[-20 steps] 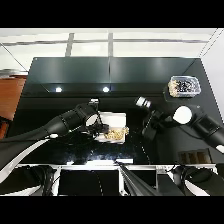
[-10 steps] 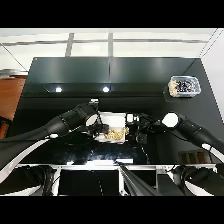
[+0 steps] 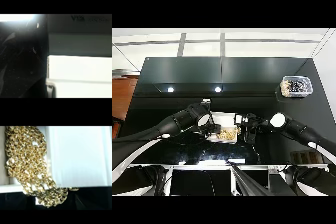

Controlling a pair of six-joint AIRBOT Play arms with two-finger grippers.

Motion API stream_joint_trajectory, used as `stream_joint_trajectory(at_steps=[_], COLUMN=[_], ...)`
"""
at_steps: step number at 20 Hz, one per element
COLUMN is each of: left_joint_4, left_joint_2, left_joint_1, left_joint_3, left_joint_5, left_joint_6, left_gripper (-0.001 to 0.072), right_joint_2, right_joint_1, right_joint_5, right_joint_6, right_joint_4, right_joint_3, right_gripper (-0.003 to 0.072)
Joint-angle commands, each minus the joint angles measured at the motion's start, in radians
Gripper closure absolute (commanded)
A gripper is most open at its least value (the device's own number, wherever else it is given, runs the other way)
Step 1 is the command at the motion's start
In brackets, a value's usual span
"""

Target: Fold the box and place the chain.

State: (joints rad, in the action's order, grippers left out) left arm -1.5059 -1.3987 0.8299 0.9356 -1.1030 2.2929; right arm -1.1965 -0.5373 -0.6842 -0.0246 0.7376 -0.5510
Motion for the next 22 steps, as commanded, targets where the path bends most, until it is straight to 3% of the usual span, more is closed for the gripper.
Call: stream_joint_trajectory(at_steps=[1,2,3,14,15,16,17,20,21,22], left_joint_4=[0.000,0.000,0.000,0.000,0.000,0.000,0.000,0.000,0.000,0.000], left_joint_2=[-0.001,-0.001,-0.001,-0.001,-0.001,-0.001,-0.001,-0.001,-0.001,-0.001], left_joint_1=[-0.001,-0.001,-0.001,-0.001,-0.001,-0.001,-0.001,-0.001,-0.001,-0.001], left_joint_3=[0.000,0.000,0.000,0.000,0.000,0.000,0.000,0.000,0.000,0.000], left_joint_5=[-0.002,-0.002,-0.002,-0.002,-0.002,-0.002,-0.002,-0.002,-0.002,-0.002], left_joint_6=[0.000,0.000,0.000,0.000,0.000,0.000,0.000,0.000,0.000,0.000], left_gripper=[0.0679,0.0679,0.0679,0.0678,0.0679,0.0679,0.0679,0.0679,0.0679,0.0679], right_joint_2=[-0.011,-0.011,-0.011,-0.011,-0.011,-0.011,-0.011,-0.009,-0.003,0.005], right_joint_1=[-0.032,-0.032,-0.029,-0.030,-0.030,-0.030,-0.030,-0.030,-0.029,-0.026], right_joint_5=[0.029,0.039,0.039,0.034,0.034,0.033,0.033,0.033,0.034,0.034], right_joint_6=[0.006,-0.002,-0.014,-0.119,-0.119,-0.122,-0.122,-0.176,-0.201,-0.233], right_joint_4=[-0.001,0.000,0.004,0.111,0.110,0.109,0.108,0.109,0.109,0.109], right_joint_3=[0.001,0.001,0.001,0.001,0.001,0.001,0.001,0.001,0.001,0.000], right_gripper=[-0.0005,0.0028,0.0139,0.0144,0.0260,0.0436,0.0542,0.0568,0.0663,0.0664])
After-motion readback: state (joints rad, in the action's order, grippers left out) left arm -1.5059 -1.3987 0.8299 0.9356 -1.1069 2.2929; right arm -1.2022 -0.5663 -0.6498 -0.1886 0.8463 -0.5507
